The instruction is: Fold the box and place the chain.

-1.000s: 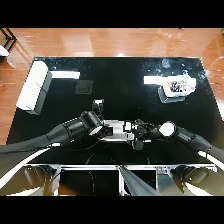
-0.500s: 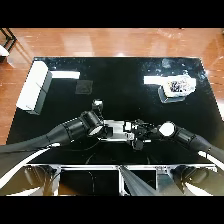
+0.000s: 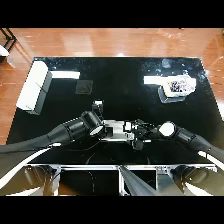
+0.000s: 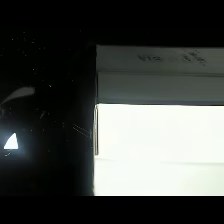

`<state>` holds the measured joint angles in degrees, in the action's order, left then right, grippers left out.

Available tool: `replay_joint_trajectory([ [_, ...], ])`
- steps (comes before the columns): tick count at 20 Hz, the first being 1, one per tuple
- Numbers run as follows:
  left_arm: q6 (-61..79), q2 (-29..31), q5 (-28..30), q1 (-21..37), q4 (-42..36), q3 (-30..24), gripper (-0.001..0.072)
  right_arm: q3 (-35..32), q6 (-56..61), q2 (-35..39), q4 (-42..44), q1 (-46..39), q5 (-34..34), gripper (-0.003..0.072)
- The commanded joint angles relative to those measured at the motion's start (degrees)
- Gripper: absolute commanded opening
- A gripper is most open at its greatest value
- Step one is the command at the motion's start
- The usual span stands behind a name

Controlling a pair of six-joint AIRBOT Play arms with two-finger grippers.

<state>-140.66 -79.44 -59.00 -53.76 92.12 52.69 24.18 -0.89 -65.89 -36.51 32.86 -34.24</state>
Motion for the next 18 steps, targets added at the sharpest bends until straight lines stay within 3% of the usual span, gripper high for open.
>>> replay_joint_trajectory([
  [1, 0.28, -0.22, -0.04, 0.0, 0.02, -0.04, 0.0025, 0.0, 2.4, 0.04, -0.02, 0.02, -0.04, 0.0588],
  [2, 0.28, -0.15, -0.07, 0.0, 0.02, -0.04, 0.0025, 0.17, 4.13, 0.13, -0.9, 0.02, -0.35, 0.0697],
  [6, 0.28, -0.09, -0.22, 0.0, 0.02, -0.04, 0.0025, 1.6, 8.44, 2.67, -12.41, 0.02, -4.63, 0.0699],
  [13, 0.28, -0.09, -0.28, 0.0, 0.02, -0.04, 0.0024, 2.4, 8.55, 6.03, -17.16, 0.07, -6.01, 0.069],
  [15, 0.28, -0.09, -0.26, 0.0, 0.02, -0.04, 0.0024, 2.4, 8.52, 6.03, -16.17, 0.04, -4.9, 0.0533],
  [16, 0.28, -0.09, -0.26, 0.0, 0.02, -0.04, 0.0024, 2.4, 8.55, 6.03, -15.91, 0.04, -4.15, 0.0527],
  [17, 0.28, -0.09, -0.26, 0.0, 0.02, -0.04, 0.0025, 2.4, 8.52, 6.03, -15.43, 0.04, -4.04, 0.0461],
  [18, 0.28, -0.09, -0.24, 0.0, 0.02, -0.04, 0.0025, 2.4, 8.55, 6.01, -14.58, 0.04, -4.11, 0.0348],
])
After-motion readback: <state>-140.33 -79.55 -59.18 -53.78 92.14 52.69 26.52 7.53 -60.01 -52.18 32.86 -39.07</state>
